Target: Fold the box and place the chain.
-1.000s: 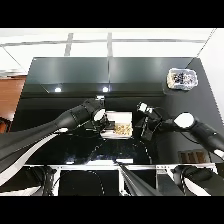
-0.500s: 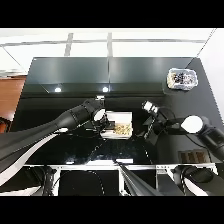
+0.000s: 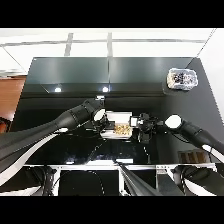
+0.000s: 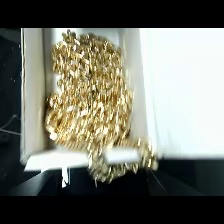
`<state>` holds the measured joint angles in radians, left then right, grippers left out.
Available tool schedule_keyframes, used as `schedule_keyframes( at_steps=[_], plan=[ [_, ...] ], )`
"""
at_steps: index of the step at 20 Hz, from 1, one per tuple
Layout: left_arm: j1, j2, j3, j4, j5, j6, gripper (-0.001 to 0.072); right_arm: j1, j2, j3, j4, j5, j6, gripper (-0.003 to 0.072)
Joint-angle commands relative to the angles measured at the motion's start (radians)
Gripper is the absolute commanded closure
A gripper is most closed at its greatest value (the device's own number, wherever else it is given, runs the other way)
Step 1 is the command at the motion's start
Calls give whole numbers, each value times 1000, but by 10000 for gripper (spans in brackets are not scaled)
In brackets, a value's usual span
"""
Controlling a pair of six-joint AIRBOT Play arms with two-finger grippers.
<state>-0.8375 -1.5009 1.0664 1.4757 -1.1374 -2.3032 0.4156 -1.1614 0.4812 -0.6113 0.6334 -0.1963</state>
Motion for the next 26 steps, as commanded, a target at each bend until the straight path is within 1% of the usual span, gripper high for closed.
schedule_keyframes(
  at_steps=[1, 4, 6, 7, 11, 12, 13, 15, 18, 19, 20, 21, 24, 26],
  plan=[
    [-1, 0, 0, 0, 1, 0, 679, 1, -65, 26, 53, -11, -103, 107],
    [-1, 0, 0, 0, 1, 0, 679, -3, -66, 26, 48, -15, -91, 108],
    [-1, 0, 0, 0, 1, 0, 679, -4, -66, 26, 7, -14, -66, 111],
    [-1, 0, 0, 0, 1, 0, 678, -4, -66, 26, 5, -13, -63, 224],
    [-1, 0, 0, 0, 0, 0, 679, -5, -65, 26, 5, -13, -42, 224],
    [-1, 0, 0, 0, 0, 0, 679, -5, -65, 26, 5, -13, -42, 284],
    [-1, 0, 0, 0, 0, 0, 679, -5, -64, 26, 5, -13, -39, 379],
    [-1, 0, 0, 0, 0, 0, 679, -5, -56, 26, -21, -13, -20, 386],
    [-1, 0, 0, 0, 2, 0, 679, -5, -40, 26, -110, -13, 72, 387],
    [-1, 0, 0, 0, 2, 0, 679, -5, -37, 26, -120, -11, 92, 418],
    [-1, 0, 0, 0, 2, 0, 679, -5, -32, 26, -127, 3, 96, 634],
    [-1, 0, 0, 0, 2, 0, 679, -5, -26, 26, -127, 17, 96, 664],
    [-1, 0, 0, 0, 2, 0, 678, -11, 11, 26, -139, 13, 182, 665],
    [-1, 0, 0, 0, 2, 0, 679, -40, 50, 26, -201, 18, 318, 665]
  ],
)
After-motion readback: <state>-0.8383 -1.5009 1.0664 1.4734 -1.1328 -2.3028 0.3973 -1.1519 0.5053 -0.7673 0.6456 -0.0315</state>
